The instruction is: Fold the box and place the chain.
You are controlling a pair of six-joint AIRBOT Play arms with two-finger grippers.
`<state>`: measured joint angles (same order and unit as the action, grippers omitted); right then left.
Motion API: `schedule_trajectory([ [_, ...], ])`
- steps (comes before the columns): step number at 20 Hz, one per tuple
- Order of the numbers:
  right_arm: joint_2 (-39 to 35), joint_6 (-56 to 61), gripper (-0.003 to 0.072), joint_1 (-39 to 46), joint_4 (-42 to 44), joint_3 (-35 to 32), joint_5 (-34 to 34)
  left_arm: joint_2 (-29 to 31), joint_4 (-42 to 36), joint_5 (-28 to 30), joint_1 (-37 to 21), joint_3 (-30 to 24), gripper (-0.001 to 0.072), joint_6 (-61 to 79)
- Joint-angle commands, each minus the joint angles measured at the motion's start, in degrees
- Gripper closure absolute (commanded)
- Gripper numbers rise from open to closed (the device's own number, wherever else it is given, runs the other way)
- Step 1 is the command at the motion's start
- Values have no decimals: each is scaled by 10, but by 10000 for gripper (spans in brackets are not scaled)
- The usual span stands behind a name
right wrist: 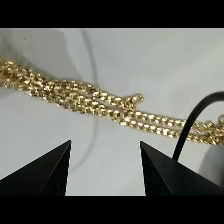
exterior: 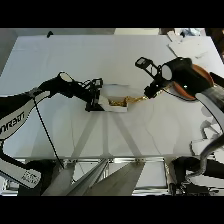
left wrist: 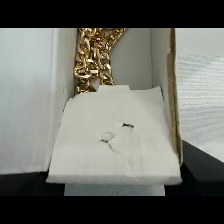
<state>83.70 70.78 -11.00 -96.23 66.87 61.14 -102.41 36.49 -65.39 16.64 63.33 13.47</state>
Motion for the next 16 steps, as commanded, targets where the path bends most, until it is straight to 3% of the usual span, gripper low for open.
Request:
schedule_trajectory([
  [1, 48, 49, 206, 2, 1, 0, -52, 0, 0, 0, 0, 0, 499, 0],
  [9, 103, 103, 211, 4, 18, 0, -48, 0, 0, 0, 0, 0, 499, 0],
  [10, 105, 103, 254, 4, 29, 0, -48, 0, 0, 0, 0, 0, 499, 0],
  [11, 108, 102, 347, 4, 38, 0, -49, 0, 0, 0, 0, 0, 499, 0],
  [13, 109, 102, 599, 4, 41, 0, -48, 0, 0, 0, 0, 0, 499, 0],
  [14, 109, 102, 675, 4, 40, 0, -46, 0, 0, 0, 0, 0, 499, 0],
  [16, 105, 100, 674, 4, 38, 0, -34, 0, 0, 0, 0, 0, 499, 0],
])
